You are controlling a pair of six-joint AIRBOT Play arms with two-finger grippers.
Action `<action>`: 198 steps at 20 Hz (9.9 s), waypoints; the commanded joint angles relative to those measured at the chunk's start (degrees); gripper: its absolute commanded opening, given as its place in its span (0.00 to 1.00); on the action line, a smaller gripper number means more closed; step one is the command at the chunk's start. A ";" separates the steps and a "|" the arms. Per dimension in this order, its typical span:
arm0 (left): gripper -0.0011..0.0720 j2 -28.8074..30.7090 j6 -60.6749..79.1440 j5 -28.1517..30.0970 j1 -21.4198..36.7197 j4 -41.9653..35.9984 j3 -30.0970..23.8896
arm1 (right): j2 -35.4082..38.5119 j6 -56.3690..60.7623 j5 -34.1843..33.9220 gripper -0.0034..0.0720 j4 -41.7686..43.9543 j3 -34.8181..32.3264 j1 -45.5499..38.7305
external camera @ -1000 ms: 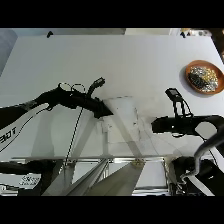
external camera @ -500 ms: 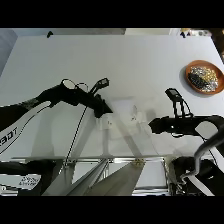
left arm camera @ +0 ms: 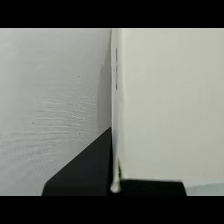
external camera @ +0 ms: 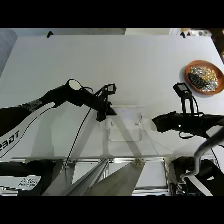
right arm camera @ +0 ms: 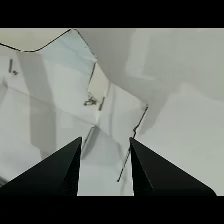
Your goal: Fold the box and place the chain.
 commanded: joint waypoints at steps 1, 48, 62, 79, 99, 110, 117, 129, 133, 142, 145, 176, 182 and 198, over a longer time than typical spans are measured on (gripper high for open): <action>0.02 0.00 1.25 0.28 -0.31 -0.07 0.07 | 0.98 0.00 1.99 0.50 -4.96 0.24 0.02; 0.02 2.23 -5.81 8.59 -2.51 10.21 0.50 | 0.98 0.04 1.38 0.49 -4.92 0.22 0.02; 0.02 2.05 -4.79 12.02 -3.65 13.18 0.48 | 0.98 0.02 1.36 0.49 -4.94 0.22 0.02; 0.03 2.05 -5.20 12.00 -3.65 13.14 0.48 | 0.83 -37.59 1.44 0.07 11.54 0.22 2.67; 0.03 2.05 -5.20 12.00 -3.65 13.11 0.48 | -9.94 -64.52 -30.67 0.97 3.76 -15.47 19.96; 0.03 2.05 -5.20 12.00 -3.65 13.09 0.48 | -15.78 -64.57 -38.88 0.97 0.83 -13.46 15.37; 0.03 2.05 -5.20 12.00 -3.65 13.11 0.48 | -15.93 -65.61 -32.72 0.97 3.85 -8.20 10.23; 0.03 2.05 -5.20 12.00 -3.65 13.09 0.48 | -25.44 -104.89 -23.78 0.97 40.96 -6.75 -6.43; 0.03 2.05 -5.22 12.00 -3.65 13.09 0.48 | -28.63 -112.24 -23.32 0.97 45.05 -6.69 -8.61; 0.03 2.05 -5.20 12.00 -3.65 13.11 0.48 | -32.46 -120.06 -20.06 0.97 50.07 -5.05 -8.72; 0.03 2.05 -5.22 12.00 -3.65 13.11 0.48 | -34.01 -121.66 -18.08 0.97 52.35 -5.05 -8.70; 0.03 2.05 -5.20 12.00 -3.65 13.11 0.48 | -41.55 -128.67 -15.32 0.55 50.12 -5.05 -8.70; 0.03 2.05 -5.20 12.00 -3.65 13.11 0.48 | -41.55 -128.58 -15.10 0.46 49.51 -5.05 -8.70; 0.03 2.05 -5.22 12.00 -3.65 13.09 0.48 | -41.53 -128.56 -14.84 0.47 49.46 -5.05 -8.66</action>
